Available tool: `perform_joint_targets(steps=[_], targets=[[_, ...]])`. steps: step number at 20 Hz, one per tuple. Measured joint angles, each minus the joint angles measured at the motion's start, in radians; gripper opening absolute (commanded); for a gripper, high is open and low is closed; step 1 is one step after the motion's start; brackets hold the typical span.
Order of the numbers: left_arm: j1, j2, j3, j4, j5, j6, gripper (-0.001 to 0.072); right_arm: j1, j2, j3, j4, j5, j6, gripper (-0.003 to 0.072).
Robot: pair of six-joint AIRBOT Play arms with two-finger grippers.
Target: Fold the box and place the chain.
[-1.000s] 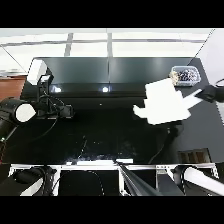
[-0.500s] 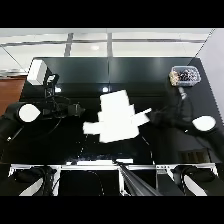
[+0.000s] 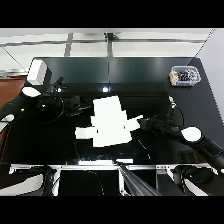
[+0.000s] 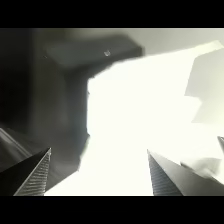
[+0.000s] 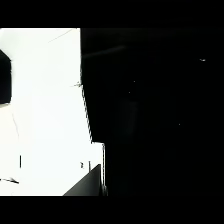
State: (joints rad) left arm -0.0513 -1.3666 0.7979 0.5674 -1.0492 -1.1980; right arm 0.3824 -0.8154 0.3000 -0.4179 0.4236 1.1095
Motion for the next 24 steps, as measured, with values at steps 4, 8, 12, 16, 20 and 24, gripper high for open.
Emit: perform_joint_targets(steps=[4, 8, 12, 16, 20, 24], targets=[[-0.015, -0.120, 0.046, -0.083, -0.064, 0.061, 0.0697, 0.008, 0.000, -0.002, 0.003, -0.011, 0.003, 0.0020], [-0.046, -0.207, 0.104, -0.109, -0.120, 0.089, 0.0697, 0.010, 0.000, -0.002, 0.004, -0.016, 0.006, 0.0020], [-0.058, -0.288, 0.166, -0.125, -0.251, 0.174, 0.0697, 0.010, 0.000, -0.002, 0.005, -0.016, 0.006, 0.0020], [-0.078, -0.362, 0.227, -0.106, -0.402, 0.248, 0.0698, 0.010, 0.000, -0.002, 0.005, -0.016, 0.006, 0.0020], [-0.082, -0.393, 0.298, -0.047, -0.473, 0.272, 0.0698, 0.010, 0.000, -0.002, 0.007, -0.018, 0.006, 0.0020], [-0.054, -0.401, 0.356, 0.034, -0.463, 0.229, 0.0698, 0.010, 0.000, -0.002, 0.006, -0.018, 0.006, 0.0020]])
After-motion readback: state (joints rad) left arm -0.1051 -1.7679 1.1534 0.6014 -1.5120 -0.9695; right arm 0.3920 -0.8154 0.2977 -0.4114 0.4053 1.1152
